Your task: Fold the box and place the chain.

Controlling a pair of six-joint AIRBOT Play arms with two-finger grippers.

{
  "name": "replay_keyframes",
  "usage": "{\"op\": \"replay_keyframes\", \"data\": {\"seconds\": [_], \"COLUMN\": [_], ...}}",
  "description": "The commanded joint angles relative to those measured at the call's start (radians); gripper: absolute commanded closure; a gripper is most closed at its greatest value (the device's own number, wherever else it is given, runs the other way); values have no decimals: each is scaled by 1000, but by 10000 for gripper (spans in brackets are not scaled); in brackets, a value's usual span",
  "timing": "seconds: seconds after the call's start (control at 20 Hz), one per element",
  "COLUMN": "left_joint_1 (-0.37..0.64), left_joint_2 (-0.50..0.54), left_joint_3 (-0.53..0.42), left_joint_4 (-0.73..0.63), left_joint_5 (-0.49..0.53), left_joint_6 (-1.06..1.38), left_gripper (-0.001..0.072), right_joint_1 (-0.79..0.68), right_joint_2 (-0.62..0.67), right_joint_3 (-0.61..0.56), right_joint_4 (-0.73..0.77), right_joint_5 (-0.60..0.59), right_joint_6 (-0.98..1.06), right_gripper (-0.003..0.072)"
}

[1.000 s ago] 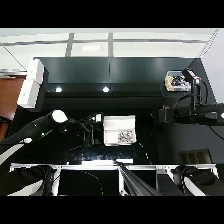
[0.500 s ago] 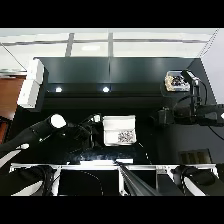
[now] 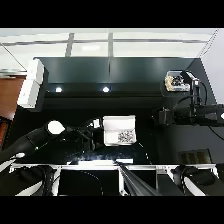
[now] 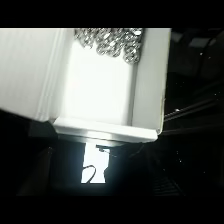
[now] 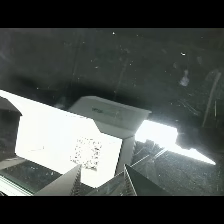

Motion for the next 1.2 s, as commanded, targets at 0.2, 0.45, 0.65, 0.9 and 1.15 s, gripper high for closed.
{"op": "replay_keyframes", "data": {"seconds": [0.2, 0.45, 0.65, 0.9, 1.15], "left_joint_1": [-17, -27, -55, -54, -54], "left_joint_2": [-2, -67, -83, -83, -83], "left_joint_3": [-2, 12, 20, 20, 31], "left_joint_4": [-42, -126, -129, -130, -130], "left_joint_5": [31, 5, 25, 38, 58], "left_joint_6": [77, 77, 77, 77, 180], "left_gripper": [2, 2, 2, 2, 2], "right_joint_1": [0, 0, 0, 0, 0], "right_joint_2": [0, 0, 0, 0, 0], "right_joint_3": [1, 1, 1, 1, 1], "right_joint_4": [-9, -9, -9, -9, -9], "right_joint_5": [1, 1, 2, 2, 1], "right_joint_6": [-3, -3, -3, -3, -3], "right_gripper": [359, 359, 378, 378, 377]}}
